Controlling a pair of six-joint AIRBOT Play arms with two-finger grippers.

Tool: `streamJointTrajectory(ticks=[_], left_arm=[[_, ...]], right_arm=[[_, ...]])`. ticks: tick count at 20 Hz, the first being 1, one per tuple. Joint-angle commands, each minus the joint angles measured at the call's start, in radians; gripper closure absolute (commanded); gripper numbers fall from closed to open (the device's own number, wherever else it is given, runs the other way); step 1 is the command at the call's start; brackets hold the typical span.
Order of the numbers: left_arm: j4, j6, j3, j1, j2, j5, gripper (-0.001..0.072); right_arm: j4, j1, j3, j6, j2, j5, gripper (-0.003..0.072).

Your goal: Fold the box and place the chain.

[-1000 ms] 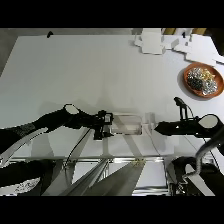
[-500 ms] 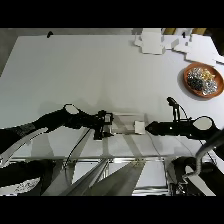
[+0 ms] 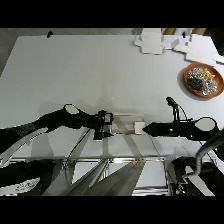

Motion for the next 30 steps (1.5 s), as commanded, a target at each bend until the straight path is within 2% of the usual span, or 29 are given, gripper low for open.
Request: streamJointTrajectory(ticks=[1,5,6,7,12,15,21,30], left_arm=[[0.000,0.000,0.001,0.000,0.000,0.000,0.0501],[0.000,0.000,0.001,0.000,0.000,0.000,0.0501],[0.000,0.000,0.001,0.000,0.000,0.000,0.0501],[0.000,0.000,0.001,0.000,0.000,0.000,0.0501],[0.000,0.000,0.001,0.000,0.000,0.000,0.0501],[0.000,0.000,0.001,0.000,0.000,0.000,0.0501],[0.000,0.000,0.001,0.000,0.000,0.000,0.0501],[0.000,0.000,0.001,0.000,0.000,0.000,0.0501]], right_arm=[[0.035,0.001,-0.001,-0.019,0.003,-0.019,0.0338],[0.034,0.047,0.000,-0.015,0.003,-0.054,0.0337],[0.031,0.072,0.003,-0.008,0.003,-0.077,0.0316],[0.009,0.097,0.014,0.012,0.003,-0.099,0.0275],[-0.180,0.237,0.107,0.270,0.000,-0.170,0.0271],[-0.231,0.311,0.130,0.357,-0.026,-0.172,0.0286],[-0.478,0.416,0.217,0.663,-0.107,-0.171,0.0291],[-0.616,0.565,0.323,0.911,-0.238,-0.157,0.0293]])
